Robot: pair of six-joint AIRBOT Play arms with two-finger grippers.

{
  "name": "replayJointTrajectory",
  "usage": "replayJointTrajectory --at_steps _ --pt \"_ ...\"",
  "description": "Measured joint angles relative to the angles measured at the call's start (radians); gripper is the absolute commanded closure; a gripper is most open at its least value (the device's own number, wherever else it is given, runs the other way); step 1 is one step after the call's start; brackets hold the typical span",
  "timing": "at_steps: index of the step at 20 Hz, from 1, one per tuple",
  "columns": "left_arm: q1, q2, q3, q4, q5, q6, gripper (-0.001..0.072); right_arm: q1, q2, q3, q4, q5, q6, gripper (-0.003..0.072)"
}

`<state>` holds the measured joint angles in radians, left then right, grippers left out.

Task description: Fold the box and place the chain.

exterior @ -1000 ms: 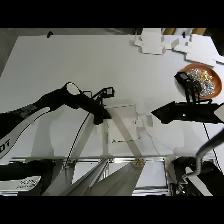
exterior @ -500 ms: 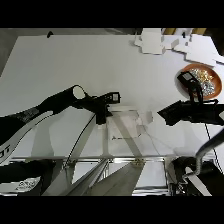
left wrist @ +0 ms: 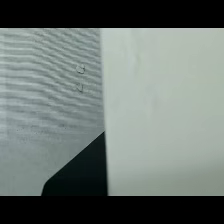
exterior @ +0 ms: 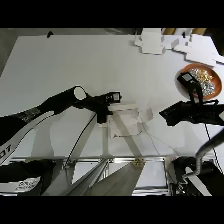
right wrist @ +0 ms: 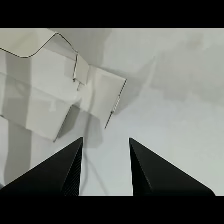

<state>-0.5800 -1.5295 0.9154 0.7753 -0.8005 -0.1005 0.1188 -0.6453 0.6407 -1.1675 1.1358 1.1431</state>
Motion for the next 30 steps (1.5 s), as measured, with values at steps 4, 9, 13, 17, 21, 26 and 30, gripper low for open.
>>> replayJointTrajectory --at_steps 4,9,13,17,21,26,30 --pt "-0.001 -0.001 0.0 0.002 0.003 0.01 0.0702 0.0 0.0 0.0 -0.002 0.0 0.0 0.0368" --pt "-0.001 -0.001 0.0 0.003 -0.012 0.085 0.0703 0.0 0.0 0.0 -0.003 0.0 0.0 0.0368" --pt "-0.001 -0.001 0.003 0.005 -0.024 0.117 0.0706 0.0 0.0 0.0 -0.003 0.001 0.0 0.0368" --pt "-0.001 0.0 0.035 0.01 -0.03 0.146 0.0706 0.0 0.0 0.0 -0.003 0.0 -0.001 0.0368" --pt "-0.001 -0.008 0.05 0.006 -0.036 0.173 0.0705 0.0 0.0 0.0 -0.006 -0.001 -0.001 0.0396" --pt "-0.001 -0.034 0.055 0.002 -0.058 0.183 0.0702 0.0 0.0 0.0 -0.007 -0.002 -0.001 0.0396" --pt "0.0 -0.041 0.056 0.002 -0.06 0.185 0.0699 0.0 0.0 0.0 -0.007 -0.001 -0.001 0.0396"
